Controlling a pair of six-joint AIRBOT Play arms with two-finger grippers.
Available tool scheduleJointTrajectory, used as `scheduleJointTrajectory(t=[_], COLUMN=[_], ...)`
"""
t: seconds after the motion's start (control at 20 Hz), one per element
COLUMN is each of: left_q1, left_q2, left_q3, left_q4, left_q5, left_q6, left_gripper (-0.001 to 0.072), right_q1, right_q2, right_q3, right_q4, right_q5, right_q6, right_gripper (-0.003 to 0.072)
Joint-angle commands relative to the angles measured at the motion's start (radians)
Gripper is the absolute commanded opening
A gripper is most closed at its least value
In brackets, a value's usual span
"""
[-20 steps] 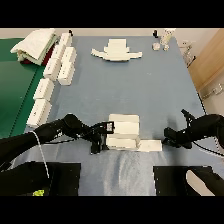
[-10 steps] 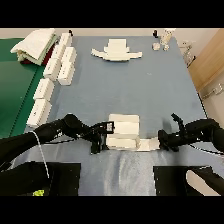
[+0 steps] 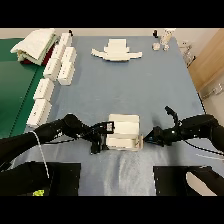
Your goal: Fold the box.
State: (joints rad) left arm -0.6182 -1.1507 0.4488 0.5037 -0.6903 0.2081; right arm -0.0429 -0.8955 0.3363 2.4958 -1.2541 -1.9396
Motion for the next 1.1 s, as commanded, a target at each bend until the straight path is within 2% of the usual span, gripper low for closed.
scheduleJointTrajectory(t=[0.0,0.05,0.1,0.35,0.6,0.75,0.85,1.05], left_q1=[0.001,0.001,0.001,0.001,0.001,0.001,0.001,0.001], left_q2=[0.000,0.000,0.000,0.000,0.000,0.000,0.000,0.000], left_q3=[0.000,0.000,0.000,0.000,0.000,0.000,0.000,0.000], left_q4=[0.000,0.000,0.000,0.000,0.000,0.000,0.000,0.000], left_q5=[0.000,0.000,0.000,0.000,0.000,0.000,0.000,0.000], left_q6=[0.000,0.000,0.000,0.000,0.000,0.000,0.000,0.000], left_gripper=[0.0511,0.0511,0.0511,0.0511,0.0511,0.0511,0.0511,0.0511], right_q1=[0.059,0.072,0.092,0.270,0.486,0.625,0.706,0.838], right_q2=[0.022,0.022,0.021,0.016,-0.018,-0.064,-0.101,-0.208], right_q3=[0.041,0.040,0.040,0.043,0.139,0.225,0.281,0.396], right_q4=[0.013,0.011,0.005,-0.028,-0.285,-0.498,-0.609,-0.806], right_q5=[0.008,0.023,0.040,0.214,0.307,0.304,0.287,0.179], right_q6=[0.013,0.023,0.025,0.143,0.459,0.697,0.830,1.072], right_gripper=[0.0285,0.0434,0.0466,0.0464,0.0462,0.0424,0.0424,0.0424])
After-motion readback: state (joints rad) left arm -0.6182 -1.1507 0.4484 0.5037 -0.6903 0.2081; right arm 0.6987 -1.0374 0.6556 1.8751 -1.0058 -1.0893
